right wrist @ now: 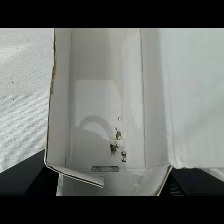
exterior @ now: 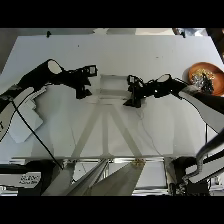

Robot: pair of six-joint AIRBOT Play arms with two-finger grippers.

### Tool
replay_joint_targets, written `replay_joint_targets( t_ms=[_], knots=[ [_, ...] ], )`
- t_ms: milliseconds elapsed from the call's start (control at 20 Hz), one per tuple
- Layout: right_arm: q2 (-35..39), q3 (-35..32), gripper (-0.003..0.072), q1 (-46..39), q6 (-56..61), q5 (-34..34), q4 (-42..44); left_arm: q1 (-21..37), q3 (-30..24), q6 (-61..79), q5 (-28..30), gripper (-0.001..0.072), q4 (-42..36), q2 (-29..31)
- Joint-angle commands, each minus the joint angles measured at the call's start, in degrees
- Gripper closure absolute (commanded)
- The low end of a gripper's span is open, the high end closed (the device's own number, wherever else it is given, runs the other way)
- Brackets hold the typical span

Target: Fold the box and place the chain.

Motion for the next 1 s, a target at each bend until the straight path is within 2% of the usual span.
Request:
replay_joint_targets(
  t_ms=[0, 250, 500, 750, 850, 950],
  knots=[
    [0.0, 0.07, 0.0168, 0.02, 0.02, 0.02, 0.02, -0.76, -1.44, 5.9, -1.01, 0.0164, -2.84, -1.05],
    [0.0, 0.07, 0.0168, 0.02, 0.02, 0.0, 0.02, -1.79, -1.44, 9.99, -0.35, 0.0164, -6.23, -2.05],
    [0.0, 0.07, 0.0168, 0.02, 0.02, 0.0, 0.0, -2.19, -1.44, 13.16, -6.54, 0.0206, -6.23, -2.12],
    [-0.02, 0.07, 0.0168, 0.02, 0.02, 0.0, 0.02, -2.19, -1.44, 14.62, -3.04, 0.0213, -8.24, -2.12],
    [-0.02, 0.07, 0.0168, 0.02, 0.02, 0.0, 0.02, -2.21, -1.44, 14.62, 0.31, 0.0294, -8.37, -2.12],
    [0.0, 0.07, 0.0168, 0.02, 0.02, 0.0, 0.02, -2.25, -1.44, 14.62, 1.86, 0.0313, -8.39, -2.12]
  ],
)
